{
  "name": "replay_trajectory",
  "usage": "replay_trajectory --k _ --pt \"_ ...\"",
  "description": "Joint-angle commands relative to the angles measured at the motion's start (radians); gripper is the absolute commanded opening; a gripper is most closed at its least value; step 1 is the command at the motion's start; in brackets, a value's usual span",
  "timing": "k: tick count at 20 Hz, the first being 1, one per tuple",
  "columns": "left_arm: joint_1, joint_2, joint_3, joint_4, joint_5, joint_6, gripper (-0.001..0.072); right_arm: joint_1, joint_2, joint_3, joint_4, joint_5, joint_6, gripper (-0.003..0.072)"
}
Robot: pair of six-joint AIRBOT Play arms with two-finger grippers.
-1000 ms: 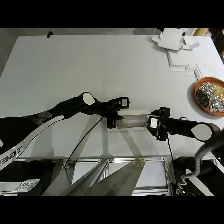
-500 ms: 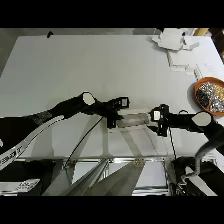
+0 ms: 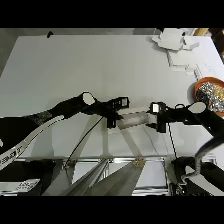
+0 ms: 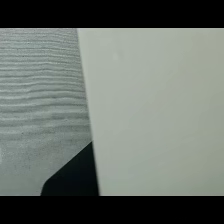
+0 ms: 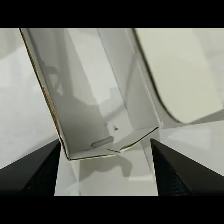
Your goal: Fold the box and place the chain.
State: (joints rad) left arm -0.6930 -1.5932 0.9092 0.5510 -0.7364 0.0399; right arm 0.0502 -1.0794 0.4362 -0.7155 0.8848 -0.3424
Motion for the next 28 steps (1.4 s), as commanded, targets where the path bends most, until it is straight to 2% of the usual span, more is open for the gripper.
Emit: replay_trajectory --k 1,4,18,28 --pt "0.0 0.0 0.0 0.0 -0.001 0.0 0.0009 -0.002 -0.029 0.004 0.04 0.013 -0.082 0.0594" --pt "0.0 0.0 0.0 0.0 -0.001 0.0 0.0009 -0.002 -0.045 0.004 0.091 0.014 -0.112 0.0595" --pt "0.0 0.0 0.0 0.0 -0.001 0.0 0.0009 -0.001 -0.085 -0.028 0.08 0.081 -0.047 0.0594" --pt "0.0 0.0 0.0 0.0 -0.001 0.0 0.0009 0.047 -0.085 -0.05 0.073 0.023 -0.059 0.0592"
